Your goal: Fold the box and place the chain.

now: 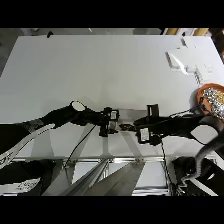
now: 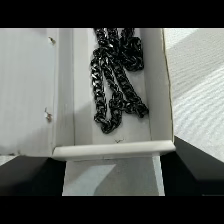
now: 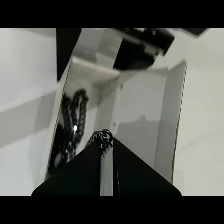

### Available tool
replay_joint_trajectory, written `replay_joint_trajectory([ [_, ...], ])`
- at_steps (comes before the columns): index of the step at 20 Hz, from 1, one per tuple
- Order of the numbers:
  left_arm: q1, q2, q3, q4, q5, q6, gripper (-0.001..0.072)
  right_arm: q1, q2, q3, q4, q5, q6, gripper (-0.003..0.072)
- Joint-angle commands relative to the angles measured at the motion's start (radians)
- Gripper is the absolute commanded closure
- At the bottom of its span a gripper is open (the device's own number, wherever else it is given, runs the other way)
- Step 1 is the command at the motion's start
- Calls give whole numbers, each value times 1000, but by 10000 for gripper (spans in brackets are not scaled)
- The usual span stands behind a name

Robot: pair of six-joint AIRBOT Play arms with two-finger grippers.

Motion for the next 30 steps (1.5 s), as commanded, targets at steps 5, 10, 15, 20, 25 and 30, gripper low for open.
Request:
replay_joint_trajectory([
  [5,-1,0,0,0,0,0,388,74,-201,1,-3,-112,78,666],
  [10,-1,0,0,0,0,0,388,72,-137,5,-180,-138,79,547],
  [15,-1,0,0,0,0,0,388,-130,-11,5,-210,-65,78,416],
  [20,-1,0,0,0,0,0,388,-466,-52,1,-236,78,-18,418],
  [25,-1,0,0,0,0,0,388,-612,-215,0,-235,79,-119,421],
  [30,0,0,0,0,0,0,388,-594,-361,-6,-227,111,-224,425],
])
